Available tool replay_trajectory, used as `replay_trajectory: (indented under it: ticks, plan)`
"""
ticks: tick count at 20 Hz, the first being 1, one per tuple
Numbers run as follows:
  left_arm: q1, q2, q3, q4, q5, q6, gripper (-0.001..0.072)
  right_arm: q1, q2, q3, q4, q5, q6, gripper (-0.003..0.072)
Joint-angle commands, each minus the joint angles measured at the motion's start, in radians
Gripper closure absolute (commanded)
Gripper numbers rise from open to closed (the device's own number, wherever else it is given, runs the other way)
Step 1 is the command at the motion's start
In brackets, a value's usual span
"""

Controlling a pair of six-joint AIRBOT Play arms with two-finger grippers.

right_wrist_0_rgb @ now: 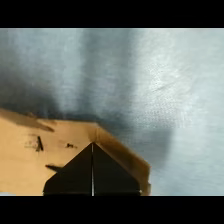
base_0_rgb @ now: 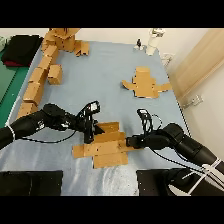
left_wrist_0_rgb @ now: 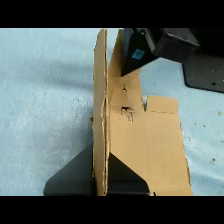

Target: Fold the box.

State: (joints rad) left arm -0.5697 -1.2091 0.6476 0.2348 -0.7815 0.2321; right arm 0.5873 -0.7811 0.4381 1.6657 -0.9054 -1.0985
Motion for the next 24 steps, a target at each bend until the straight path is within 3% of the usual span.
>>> replay_trajectory:
  ticks: [1, 6, 10, 14, 19, 24]
  plan:
    - [-0.048, 0.004, -0.001, 0.0, 0.06, 0.075, 0.0698, 0.0, 0.012, 0.003, -0.149, 0.009, 0.127, 0.0683]
    - [-0.098, 0.0, -0.017, 0.043, 0.13, 0.071, 0.0697, 0.0, 0.089, 0.029, -0.365, 0.011, 0.343, 0.0683]
    - [-0.098, 0.001, -0.021, 0.039, 0.145, 0.066, 0.0697, 0.0, 0.108, 0.033, -0.363, 0.007, 0.343, 0.0683]
    - [-0.097, 0.002, 0.002, 0.028, 0.232, 0.068, 0.0698, 0.0, 0.108, 0.033, -0.361, 0.008, 0.343, 0.0683]
    - [-0.097, 0.002, 0.07, 0.033, 0.251, 0.098, 0.0697, 0.0, 0.108, 0.033, -0.36, 0.011, 0.343, 0.0683]
    - [-0.098, -0.001, 0.041, 0.038, 0.212, 0.089, 0.0698, 0.0, 0.108, 0.033, -0.357, 0.016, 0.343, 0.0683]
